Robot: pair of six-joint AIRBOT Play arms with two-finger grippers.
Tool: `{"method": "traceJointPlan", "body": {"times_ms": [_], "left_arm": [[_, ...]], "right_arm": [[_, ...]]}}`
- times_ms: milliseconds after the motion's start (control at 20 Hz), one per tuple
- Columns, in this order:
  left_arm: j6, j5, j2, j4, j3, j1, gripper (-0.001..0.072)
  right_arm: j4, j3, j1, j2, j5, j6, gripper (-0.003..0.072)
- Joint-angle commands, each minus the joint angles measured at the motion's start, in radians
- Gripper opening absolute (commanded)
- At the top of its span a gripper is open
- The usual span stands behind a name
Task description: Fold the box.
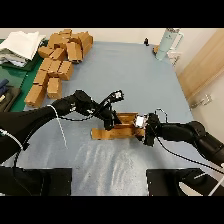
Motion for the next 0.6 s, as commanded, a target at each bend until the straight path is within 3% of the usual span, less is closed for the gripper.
{"method": "traceJointPlan", "body": {"times_ms": [0,550], "left_arm": [[0.0,0.0,0.0,0.0,0.0,0.0,0.0013],[0.0,0.0,0.0,0.0,0.0,0.0,0.0013]], "right_arm": [[0.174,0.003,-0.06,-0.054,0.001,-0.202,0.0718],[0.229,0.078,-0.141,-0.24,-0.091,-0.277,0.0717]]}}
